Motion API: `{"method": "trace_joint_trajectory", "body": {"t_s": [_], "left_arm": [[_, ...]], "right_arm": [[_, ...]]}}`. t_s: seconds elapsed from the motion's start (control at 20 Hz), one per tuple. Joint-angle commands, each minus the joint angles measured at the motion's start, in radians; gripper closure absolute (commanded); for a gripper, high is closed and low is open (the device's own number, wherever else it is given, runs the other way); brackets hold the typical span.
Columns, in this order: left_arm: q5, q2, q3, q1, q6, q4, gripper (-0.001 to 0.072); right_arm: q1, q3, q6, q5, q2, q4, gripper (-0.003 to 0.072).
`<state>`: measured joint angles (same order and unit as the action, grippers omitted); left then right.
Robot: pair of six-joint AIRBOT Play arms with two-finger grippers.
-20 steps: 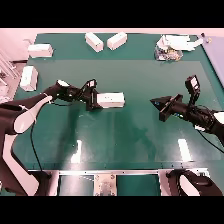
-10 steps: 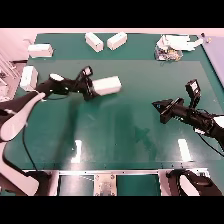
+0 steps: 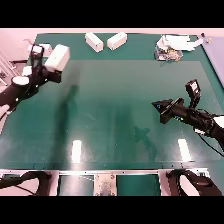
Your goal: Fold the box and place the chain.
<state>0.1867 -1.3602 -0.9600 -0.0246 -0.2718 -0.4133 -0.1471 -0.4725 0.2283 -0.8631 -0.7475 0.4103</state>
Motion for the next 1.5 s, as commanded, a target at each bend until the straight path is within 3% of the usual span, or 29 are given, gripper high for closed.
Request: {"method": "trace_joint_trajectory", "body": {"t_s": [0.0,0.1,0.3,0.4,0.45,0.5,0.55,0.6,0.65,0.7,0.75,0.9,1.15,1.2,1.25,1.3,1.45], "left_arm": [[-0.076,0.03,0.129,-0.035,-0.097,-0.001,0.0693],[-0.087,0.03,0.186,-0.035,-0.124,0.003,0.0693],[-0.209,0.03,0.295,-0.035,-0.189,0.003,0.0693],[-0.181,0.03,0.298,-0.035,-0.196,0.003,0.069],[-0.179,0.03,0.298,-0.035,-0.203,0.003,0.0639],[-0.182,0.03,0.298,-0.035,-0.211,0.003,0.0218],[-0.198,0.03,0.298,-0.035,-0.227,0.003,0.0027],[-0.197,0.031,0.298,-0.035,-0.214,-0.002,0.0025],[-0.187,0.031,0.298,-0.035,-0.183,-0.006,0.002],[-0.188,0.031,0.298,-0.035,-0.163,-0.006,-0.0011],[-0.188,0.035,0.298,-0.035,-0.145,-0.006,-0.0011],[-0.188,0.096,0.298,-0.035,-0.137,-0.008,-0.0011],[-0.166,0.328,0.298,-0.035,-0.138,-0.052,-0.0011],[-0.142,0.377,0.298,-0.035,-0.14,-0.052,0.0021],[-0.093,0.427,0.298,-0.035,-0.142,-0.052,0.0327],[-0.011,0.477,0.298,-0.035,-0.142,-0.052,0.0692],[0.185,0.588,0.3,-0.034,-0.193,-0.053,0.0696]], "right_arm": [[0.001,0.002,0.0,0.0,0.0,-0.013,0.0674],[0.001,0.002,0.0,0.0,0.0,-0.018,0.0674],[0.001,0.003,0.008,0.0,0.0,-0.028,0.0674],[0.001,0.003,0.008,-0.001,0.0,-0.049,0.0674],[0.001,0.003,0.008,0.0,0.0,-0.064,0.0673],[0.001,0.003,0.008,0.0,0.0,-0.071,0.0673],[0.001,0.003,0.008,-0.001,0.0,-0.071,0.0673],[0.001,0.003,0.008,0.0,0.0,-0.071,0.0672],[0.001,0.003,0.008,0.0,0.0,-0.071,0.0597],[0.001,0.003,0.008,0.0,0.0,-0.071,0.0453],[0.001,0.003,0.008,0.0,0.0,-0.071,0.0369],[0.001,0.002,0.007,0.0,0.001,-0.071,0.037],[0.001,-0.021,0.007,0.0,0.001,-0.071,0.038],[0.001,-0.032,0.008,0.0,0.002,-0.071,0.0473],[0.001,-0.043,0.008,0.0,0.002,-0.071,0.0615],[0.001,-0.049,0.008,0.001,0.002,-0.075,0.0673],[0.001,-0.048,0.017,0.032,0.028,-0.093,0.0676]]}}
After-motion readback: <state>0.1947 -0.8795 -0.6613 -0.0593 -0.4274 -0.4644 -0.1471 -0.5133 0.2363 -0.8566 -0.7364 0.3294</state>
